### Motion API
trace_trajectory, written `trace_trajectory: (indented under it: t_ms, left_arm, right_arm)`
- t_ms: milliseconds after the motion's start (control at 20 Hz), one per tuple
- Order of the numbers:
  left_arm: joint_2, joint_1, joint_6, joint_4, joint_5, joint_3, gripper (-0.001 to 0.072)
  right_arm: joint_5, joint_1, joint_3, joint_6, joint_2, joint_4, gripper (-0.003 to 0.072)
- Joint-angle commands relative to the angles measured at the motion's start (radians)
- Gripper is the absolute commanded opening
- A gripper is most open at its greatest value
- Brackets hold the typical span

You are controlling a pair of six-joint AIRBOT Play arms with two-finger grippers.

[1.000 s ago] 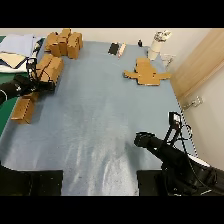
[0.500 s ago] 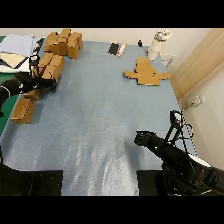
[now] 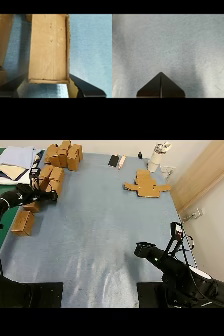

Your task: Fold the box.

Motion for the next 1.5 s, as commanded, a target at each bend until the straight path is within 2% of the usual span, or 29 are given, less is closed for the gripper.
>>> trace_trajectory:
  t_ms: [0, 350, 600, 700, 750, 800, 850, 900, 1000, 1150, 1300, 1450]
  left_arm:
    - [0.003, 0.018, -0.002, 0.002, -0.060, 0.000, 0.0697]
    - [0.064, 0.034, 0.001, 0.007, -0.172, 0.014, 0.0697]
    - [0.166, 0.034, -0.081, 0.134, -0.412, 0.030, 0.0697]
    - [0.205, 0.032, -0.109, 0.140, -0.505, 0.030, 0.0696]
    - [0.222, 0.027, -0.114, 0.136, -0.549, 0.030, 0.0672]
    - [0.236, 0.019, -0.114, 0.133, -0.588, 0.030, 0.0449]
    - [0.251, 0.006, -0.114, 0.131, -0.635, 0.031, 0.0104]
    - [0.267, -0.011, -0.112, 0.130, -0.669, 0.031, 0.0012]
    - [0.298, -0.078, -0.114, 0.127, -0.723, 0.031, 0.0011]
    - [0.332, -0.260, -0.232, 0.129, -0.813, 0.031, 0.0010]
    - [0.335, -0.478, -0.307, 0.133, -0.822, 0.030, 0.0011]
    - [0.335, -0.681, -0.332, 0.135, -0.756, 0.023, 0.0010]
  right_arm:
    - [0.000, 0.000, 0.001, 0.000, 0.001, 0.000, 0.0004]
    - [0.000, 0.000, 0.001, 0.000, 0.001, 0.000, 0.0004]
    - [0.001, 0.000, 0.001, -0.005, 0.001, 0.001, 0.0005]
    - [0.028, 0.000, 0.001, -0.061, 0.000, 0.005, 0.0005]
    - [0.035, 0.000, 0.001, -0.076, -0.001, 0.010, 0.0005]
    - [0.034, -0.001, 0.001, -0.075, -0.006, 0.017, 0.0005]
    - [0.033, -0.001, 0.003, -0.076, -0.018, 0.026, 0.0005]
    - [0.034, -0.008, 0.011, -0.093, -0.036, 0.038, 0.0004]
    - [0.038, -0.055, 0.049, -0.194, -0.094, 0.061, 0.0004]
    - [0.045, -0.219, 0.180, -0.480, -0.257, 0.190, 0.0004]
    - [0.055, -0.455, 0.383, -0.929, -0.510, 0.510, 0.0004]
    - [0.012, -0.610, 0.576, -1.295, -0.790, 0.910, 0.0004]
